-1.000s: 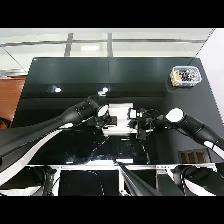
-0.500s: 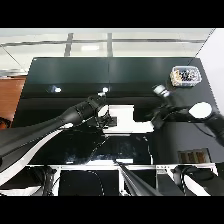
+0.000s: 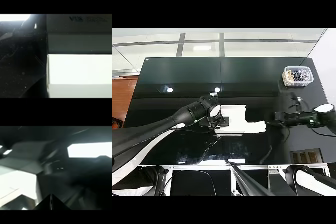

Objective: Fold the box and place the chain.

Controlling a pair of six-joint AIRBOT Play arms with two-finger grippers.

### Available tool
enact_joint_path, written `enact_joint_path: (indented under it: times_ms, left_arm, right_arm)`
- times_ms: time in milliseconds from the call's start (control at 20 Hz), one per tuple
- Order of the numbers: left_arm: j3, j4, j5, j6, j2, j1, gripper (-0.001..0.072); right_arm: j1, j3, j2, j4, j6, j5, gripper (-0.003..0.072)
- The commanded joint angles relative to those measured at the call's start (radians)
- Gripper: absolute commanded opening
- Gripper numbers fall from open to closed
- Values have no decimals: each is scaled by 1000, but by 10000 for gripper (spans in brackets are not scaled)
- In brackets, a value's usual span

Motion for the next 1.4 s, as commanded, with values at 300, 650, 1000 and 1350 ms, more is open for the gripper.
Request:
enact_joint_path:
  times_ms: [300, 650, 1000, 1350]
  left_arm:
    - [1, 1, 0, 0, 0, 1, 28]
    - [1, 1, 0, 0, 0, 0, 28]
    - [1, 1, 0, 0, 0, 1, 28]
    - [1, 1, -8, 0, 0, 1, 28]
  right_arm:
    - [196, 28, -86, 90, -78, 42, 16]
    - [196, 37, -86, 55, -80, 47, 125]
    - [159, 61, -86, -66, -57, -15, 15]
    - [130, 60, -97, -41, -58, 14, 15]
